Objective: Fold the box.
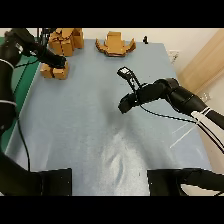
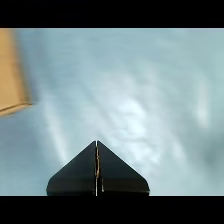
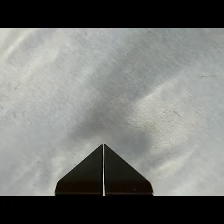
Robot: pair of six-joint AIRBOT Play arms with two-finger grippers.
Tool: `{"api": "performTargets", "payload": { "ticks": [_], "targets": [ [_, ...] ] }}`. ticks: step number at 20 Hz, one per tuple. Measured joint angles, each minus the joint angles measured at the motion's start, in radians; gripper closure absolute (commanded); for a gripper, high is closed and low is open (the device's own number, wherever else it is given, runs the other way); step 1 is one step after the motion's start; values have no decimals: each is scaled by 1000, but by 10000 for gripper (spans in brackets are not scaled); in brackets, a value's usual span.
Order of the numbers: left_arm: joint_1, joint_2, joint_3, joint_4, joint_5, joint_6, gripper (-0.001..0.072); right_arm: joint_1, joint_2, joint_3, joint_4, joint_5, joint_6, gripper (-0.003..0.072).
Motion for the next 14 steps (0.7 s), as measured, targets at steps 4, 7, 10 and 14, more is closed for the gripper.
{"api": "performTargets", "payload": {
  "ticks": [4, 7, 10, 14],
  "targets": [
    [-38, 297, -348, -201, 26, 194, 688, 0, 1, 0, 55, -5, -3, 681],
    [-67, 520, -660, -255, 100, 259, 688, 0, 1, 0, 72, -7, -3, 681],
    [-79, 647, -845, -281, 134, 287, 688, 0, 1, 0, 79, -10, -3, 681],
    [-83, 704, -928, -300, 146, 301, 688, 0, 1, 0, 84, -10, -3, 681]
  ]
}}
